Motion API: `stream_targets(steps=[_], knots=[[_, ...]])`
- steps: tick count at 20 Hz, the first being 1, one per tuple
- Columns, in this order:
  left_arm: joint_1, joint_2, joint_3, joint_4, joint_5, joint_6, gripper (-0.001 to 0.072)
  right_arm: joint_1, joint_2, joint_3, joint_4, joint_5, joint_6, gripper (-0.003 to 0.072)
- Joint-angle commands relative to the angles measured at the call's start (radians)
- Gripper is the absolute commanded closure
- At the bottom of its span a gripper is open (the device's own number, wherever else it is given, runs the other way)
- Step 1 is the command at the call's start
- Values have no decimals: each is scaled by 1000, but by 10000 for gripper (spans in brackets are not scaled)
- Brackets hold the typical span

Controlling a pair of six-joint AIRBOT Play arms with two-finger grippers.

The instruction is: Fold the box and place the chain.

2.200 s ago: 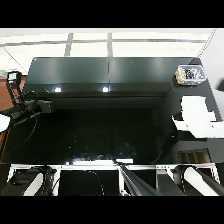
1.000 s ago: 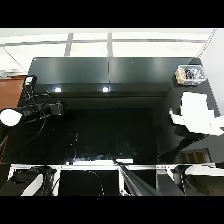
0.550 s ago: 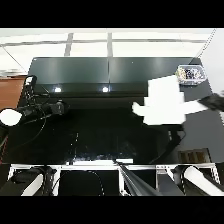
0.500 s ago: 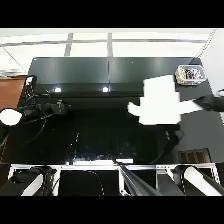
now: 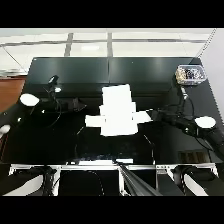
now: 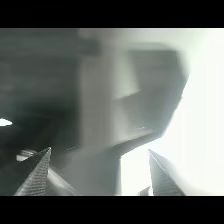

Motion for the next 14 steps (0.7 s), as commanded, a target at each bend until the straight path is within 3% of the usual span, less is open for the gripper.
stream_targets(steps=[1,4,8,10,11,12,14], knots=[[41,-255,180,-321,-290,209,34,100,5,-19,18,-100,7,674],[4,-415,328,-271,-407,188,33,103,5,-19,17,-97,7,674],[-99,-533,457,-254,-531,249,34,103,5,-19,18,-97,7,674],[-149,-574,537,-134,-609,301,45,103,5,-19,17,-98,7,674],[-165,-593,577,-61,-652,320,176,103,5,-19,17,-98,7,674],[-174,-611,611,-5,-693,342,249,103,5,-19,17,-98,7,674],[-175,-629,639,28,-732,394,311,103,5,-19,17,-97,7,674]])
